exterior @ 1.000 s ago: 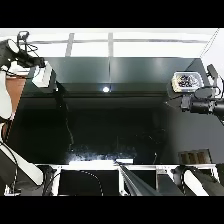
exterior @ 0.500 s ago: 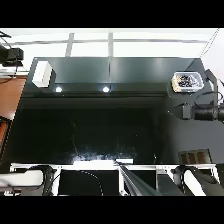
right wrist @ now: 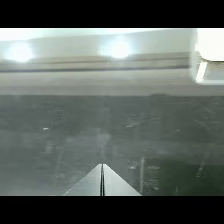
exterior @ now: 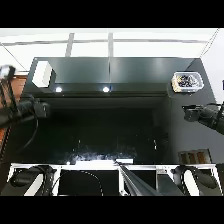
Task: Fold the box and place the chain.
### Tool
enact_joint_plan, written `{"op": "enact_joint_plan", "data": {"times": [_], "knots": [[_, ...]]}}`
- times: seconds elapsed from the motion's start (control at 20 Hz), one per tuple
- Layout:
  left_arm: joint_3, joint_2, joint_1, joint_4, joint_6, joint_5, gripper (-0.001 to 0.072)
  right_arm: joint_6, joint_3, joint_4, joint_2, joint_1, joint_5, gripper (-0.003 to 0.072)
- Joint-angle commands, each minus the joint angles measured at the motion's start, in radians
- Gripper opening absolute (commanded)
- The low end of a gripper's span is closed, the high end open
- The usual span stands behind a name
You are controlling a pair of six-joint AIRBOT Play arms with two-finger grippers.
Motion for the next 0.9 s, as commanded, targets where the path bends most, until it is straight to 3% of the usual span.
{"op": "enact_joint_plan", "data": {"times": [0.0, 0.85], "knots": [[-0.140, 0.120, -0.024, 0.034, -0.011, 0.079, 0.0028, -0.011, -0.041, -0.014, 0.017, -0.001, -0.080, 0.0013], [-0.142, 0.117, -0.025, 0.023, -0.013, 0.083, 0.0030, -0.009, -0.041, -0.004, 0.017, -0.001, -0.066, 0.0013]]}}
